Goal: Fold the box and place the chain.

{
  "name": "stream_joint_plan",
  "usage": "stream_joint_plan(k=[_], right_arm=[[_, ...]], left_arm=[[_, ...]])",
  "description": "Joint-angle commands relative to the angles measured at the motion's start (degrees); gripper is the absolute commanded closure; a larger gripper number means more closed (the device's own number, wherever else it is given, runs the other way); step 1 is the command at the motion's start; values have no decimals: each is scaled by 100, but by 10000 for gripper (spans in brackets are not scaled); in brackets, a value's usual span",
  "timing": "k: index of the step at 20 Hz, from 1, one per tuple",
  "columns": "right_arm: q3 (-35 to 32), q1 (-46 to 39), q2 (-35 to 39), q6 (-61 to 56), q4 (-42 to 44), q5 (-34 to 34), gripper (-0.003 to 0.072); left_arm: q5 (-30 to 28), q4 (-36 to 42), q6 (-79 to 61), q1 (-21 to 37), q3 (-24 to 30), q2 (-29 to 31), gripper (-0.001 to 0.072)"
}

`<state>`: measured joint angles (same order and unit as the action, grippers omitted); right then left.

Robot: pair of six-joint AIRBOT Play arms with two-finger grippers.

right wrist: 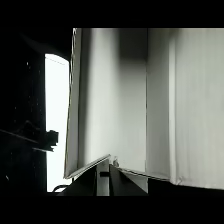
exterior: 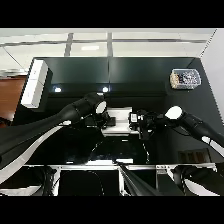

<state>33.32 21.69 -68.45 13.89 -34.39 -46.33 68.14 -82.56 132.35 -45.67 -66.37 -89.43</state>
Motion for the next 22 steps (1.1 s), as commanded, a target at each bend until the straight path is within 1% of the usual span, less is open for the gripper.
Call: stream_joint_plan(k=[1, 2, 3, 4, 5, 6, 7, 8, 9, 10, 12, 13, 14, 15, 16, 17, 20, 21, 22], right_arm=[[0, 72, -190, -2, 636, 52, 599], [0, 70, -192, -4, 627, 50, 598], [0, 70, -195, -11, 629, 57, 547], [-2, 70, -197, -72, 632, 131, 322], [0, 70, -197, -149, 629, 160, 293], [-2, 59, -197, -221, 573, 151, 515], [-2, 57, -201, -289, 568, 164, 418], [0, 55, -199, -382, 557, 173, 260], [2, 22, -190, -710, 431, 149, 518], [13, -22, -140, -1193, 219, 118, 670], [190, -190, 199, -2879, -610, -221, 671], [404, -378, 457, -4135, -1167, -551, 670], [643, -671, 682, -5316, -1569, -1023, 670], [850, -1095, 868, -6201, -1768, -1563, 670], [883, -1556, 979, -6743, -1762, -1799, 670], [826, -2090, 981, -7165, -1788, -1786, 670], [275, -3519, 721, -8387, -1744, -1082, 670], [26, -3777, 525, -8518, -1488, -1034, 670], [-103, -3829, 299, -8373, -1228, -1272, 670]], left_arm=[[-26, 24, 7, 2, 2, 2, 686], [-46, 35, 7, 2, 2, 2, 686], [-66, 39, 7, 2, 2, 2, 685], [-72, 42, 7, 2, 2, 2, 685], [-72, 42, 9, 2, 2, 2, 685], [-72, 44, 9, 2, 2, 2, 686], [-74, 52, 7, 2, 2, 2, 685], [-76, 52, 7, 2, 2, 2, 685], [-79, 52, 9, 2, 2, 2, 685], [-76, 52, 7, 2, 2, 2, 685], [-74, 50, 7, 2, 2, 2, 685], [-74, 52, 7, 2, 2, 2, 685], [-70, 57, 7, 2, 2, 2, 685], [-59, 57, 7, 2, 2, 2, 685], [-57, 57, 7, 2, 2, 2, 685], [-59, 59, 7, 2, 2, 0, 685], [-57, 61, 9, 2, 2, 0, 686], [-57, 61, 7, 2, 2, 0, 685], [-57, 63, 7, 2, 2, 0, 685]])
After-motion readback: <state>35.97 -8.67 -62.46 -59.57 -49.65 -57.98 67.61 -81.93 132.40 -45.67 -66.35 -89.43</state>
